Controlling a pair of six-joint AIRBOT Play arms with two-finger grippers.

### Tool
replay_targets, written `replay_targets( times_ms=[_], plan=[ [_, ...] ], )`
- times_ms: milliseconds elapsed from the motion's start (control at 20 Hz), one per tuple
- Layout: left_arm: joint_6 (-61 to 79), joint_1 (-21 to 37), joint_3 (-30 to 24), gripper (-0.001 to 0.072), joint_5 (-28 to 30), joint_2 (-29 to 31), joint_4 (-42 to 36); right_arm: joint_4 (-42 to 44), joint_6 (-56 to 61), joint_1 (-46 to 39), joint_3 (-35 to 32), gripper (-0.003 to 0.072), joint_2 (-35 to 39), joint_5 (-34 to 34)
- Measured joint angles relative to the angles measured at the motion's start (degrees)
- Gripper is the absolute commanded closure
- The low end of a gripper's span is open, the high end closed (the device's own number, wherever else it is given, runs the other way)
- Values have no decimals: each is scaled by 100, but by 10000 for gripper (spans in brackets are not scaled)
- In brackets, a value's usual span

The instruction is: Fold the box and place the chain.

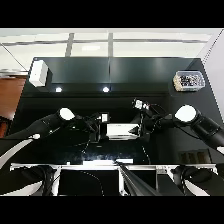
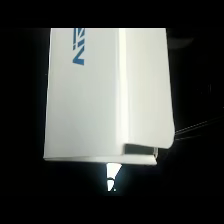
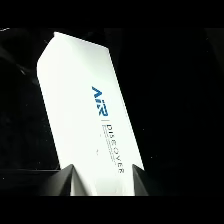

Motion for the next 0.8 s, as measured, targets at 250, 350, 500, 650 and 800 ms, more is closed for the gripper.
replay_targets(
  times_ms=[250, 350, 500, 650, 800],
  plan=[
    [-2, 0, 0, 286, 9, 0, -2, -2, 22, 13, 0, 397, 0, -2],
    [0, 0, 0, 287, 9, 0, -2, -7, 111, 31, -7, 397, 0, 7],
    [2, 0, 0, 286, 11, 0, 0, -24, 173, 98, -15, 397, 0, -4],
    [2, 0, 0, 286, 11, 0, 2, -94, 236, 192, -17, 445, 0, -31],
    [4, 0, 0, 286, 9, 0, 2, -129, 278, 304, -17, 445, 0, -116]
  ],
)
